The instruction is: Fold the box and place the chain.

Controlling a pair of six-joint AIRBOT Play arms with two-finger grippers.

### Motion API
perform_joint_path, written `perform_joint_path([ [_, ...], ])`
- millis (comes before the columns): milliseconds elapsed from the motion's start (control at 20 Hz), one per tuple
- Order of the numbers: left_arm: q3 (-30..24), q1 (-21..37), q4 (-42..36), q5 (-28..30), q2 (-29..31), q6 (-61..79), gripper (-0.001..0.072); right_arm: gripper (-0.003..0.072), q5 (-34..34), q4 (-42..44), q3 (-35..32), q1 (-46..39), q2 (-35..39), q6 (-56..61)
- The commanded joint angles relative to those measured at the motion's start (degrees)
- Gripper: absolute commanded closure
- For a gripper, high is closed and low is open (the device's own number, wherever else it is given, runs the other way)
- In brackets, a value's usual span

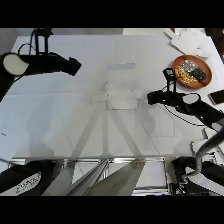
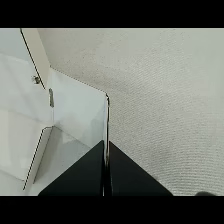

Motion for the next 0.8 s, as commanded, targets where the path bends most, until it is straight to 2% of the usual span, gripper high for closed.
perform_joint_path([
  [0,11.2,3.4,-15.8,-15.6,-12.3,16.8,0.0078,0.0678,0.0,0.0,0.0,0.0,0.0,0.0],
  [150,16.3,3.3,-17.2,-22.0,-19.6,24.5,0.0078,0.0678,0.0,0.0,0.0,0.0,0.0,0.0],
  [300,18.9,2.2,-26.5,-30.0,-26.5,36.0,0.0078,0.0678,0.0,0.0,0.0,0.0,0.0,0.0],
  [400,19.0,1.0,-29.9,-29.4,-29.7,39.1,0.0078,0.0678,0.0,0.0,0.0,0.0,0.0,0.0],
  [550,19.0,-1.0,-29.5,-26.4,-33.2,39.5,0.0069,0.0678,0.0,0.0,0.0,0.0,0.0,0.0],
  [750,19.0,-3.4,-29.5,-22.0,-34.4,39.5,0.0070,0.0677,0.0,0.0,0.0,0.0,0.0,0.0],
])
